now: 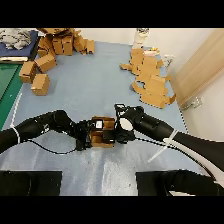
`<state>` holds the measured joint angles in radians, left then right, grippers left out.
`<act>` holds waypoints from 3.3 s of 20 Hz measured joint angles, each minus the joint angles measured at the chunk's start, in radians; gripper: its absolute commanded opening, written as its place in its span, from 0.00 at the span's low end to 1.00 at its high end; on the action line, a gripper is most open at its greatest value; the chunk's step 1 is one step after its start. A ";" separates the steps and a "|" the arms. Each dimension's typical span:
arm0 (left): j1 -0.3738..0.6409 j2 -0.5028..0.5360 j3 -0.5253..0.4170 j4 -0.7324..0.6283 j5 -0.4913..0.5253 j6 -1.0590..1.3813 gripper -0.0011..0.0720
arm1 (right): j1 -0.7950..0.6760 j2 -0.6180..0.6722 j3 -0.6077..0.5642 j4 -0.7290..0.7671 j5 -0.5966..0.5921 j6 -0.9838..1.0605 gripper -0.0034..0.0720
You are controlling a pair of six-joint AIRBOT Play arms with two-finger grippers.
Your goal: Fold the box.
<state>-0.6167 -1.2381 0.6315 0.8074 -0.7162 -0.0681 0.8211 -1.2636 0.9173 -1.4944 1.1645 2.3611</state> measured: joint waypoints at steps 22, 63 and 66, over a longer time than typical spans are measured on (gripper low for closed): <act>0.000 0.000 0.000 0.001 0.008 0.001 0.82 | 0.023 -0.156 0.122 -0.025 0.042 0.076 0.06; 0.000 0.000 0.000 0.000 0.008 0.000 0.82 | 0.043 -0.068 0.126 -0.062 0.074 0.127 0.56; 0.000 0.000 0.000 0.000 0.008 0.000 0.82 | 0.039 -0.008 0.126 -0.113 0.135 0.158 0.11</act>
<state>-0.6167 -1.2381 0.6315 0.8078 -0.7086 -0.0681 0.8597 -1.2713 1.0428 -1.6073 1.2999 2.5187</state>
